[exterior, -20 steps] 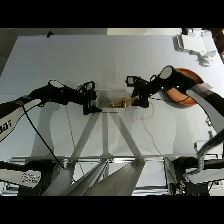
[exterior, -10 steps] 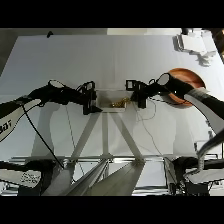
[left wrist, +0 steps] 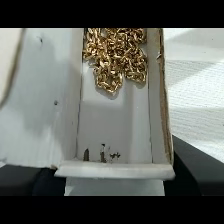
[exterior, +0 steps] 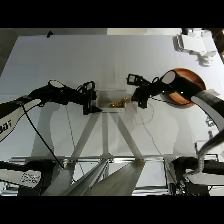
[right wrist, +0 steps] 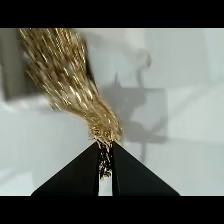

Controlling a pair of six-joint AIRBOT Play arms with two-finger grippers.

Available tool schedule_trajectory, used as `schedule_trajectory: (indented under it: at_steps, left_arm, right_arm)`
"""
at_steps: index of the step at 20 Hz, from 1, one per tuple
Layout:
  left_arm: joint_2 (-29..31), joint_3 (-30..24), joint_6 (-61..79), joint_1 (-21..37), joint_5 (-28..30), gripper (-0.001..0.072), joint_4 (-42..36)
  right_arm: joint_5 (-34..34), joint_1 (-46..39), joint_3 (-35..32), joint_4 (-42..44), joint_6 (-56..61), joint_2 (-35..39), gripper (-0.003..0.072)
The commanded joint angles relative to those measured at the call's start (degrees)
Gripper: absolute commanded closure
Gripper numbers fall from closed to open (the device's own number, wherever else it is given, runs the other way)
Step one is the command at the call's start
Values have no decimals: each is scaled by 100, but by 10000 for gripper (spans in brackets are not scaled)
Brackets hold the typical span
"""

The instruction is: Fold the box and place the chain.

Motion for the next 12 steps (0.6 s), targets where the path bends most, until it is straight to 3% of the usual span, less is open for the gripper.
schedule_trajectory:
  at_steps: [1,5,12]
  left_arm:
    - [-2,-2,0,0,2,334,0]
    - [-2,-2,0,0,2,334,0]
    - [-2,-2,0,0,2,334,0]
  right_arm:
    - [107,0,7,750,581,514,673]
    - [450,0,7,2094,573,944,673]
    - [452,232,9,4409,396,1102,672]
